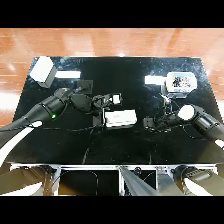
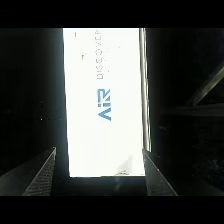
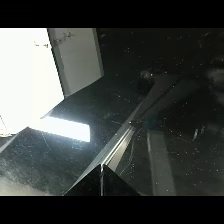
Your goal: Fold the box and place the chain.
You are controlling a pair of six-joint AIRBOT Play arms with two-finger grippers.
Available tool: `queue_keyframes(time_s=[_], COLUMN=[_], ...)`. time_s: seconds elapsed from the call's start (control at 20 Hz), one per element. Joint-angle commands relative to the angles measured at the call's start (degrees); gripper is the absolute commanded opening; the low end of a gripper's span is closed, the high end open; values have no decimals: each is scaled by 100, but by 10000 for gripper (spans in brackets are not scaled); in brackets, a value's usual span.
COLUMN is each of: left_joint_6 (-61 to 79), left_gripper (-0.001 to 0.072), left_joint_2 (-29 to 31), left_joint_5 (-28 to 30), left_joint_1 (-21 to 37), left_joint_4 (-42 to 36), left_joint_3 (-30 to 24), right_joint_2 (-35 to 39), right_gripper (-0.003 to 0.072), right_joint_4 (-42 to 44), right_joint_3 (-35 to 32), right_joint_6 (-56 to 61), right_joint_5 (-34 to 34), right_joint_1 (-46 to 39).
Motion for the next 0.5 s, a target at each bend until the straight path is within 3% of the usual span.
queue_keyframes(time_s=[0.0,0.45], left_joint_6=[116,37], left_gripper=[625,625], left_joint_2=[-52,-245], left_joint_5=[-39,-42], left_joint_1=[2,2], left_joint_4=[-105,-118], left_joint_3=[-2,-2], right_joint_2=[0,0], right_gripper=[29,30], right_joint_4=[-63,-68], right_joint_3=[4,4], right_joint_6=[2,2], right_joint_5=[-20,-94], right_joint_1=[-2,-2])
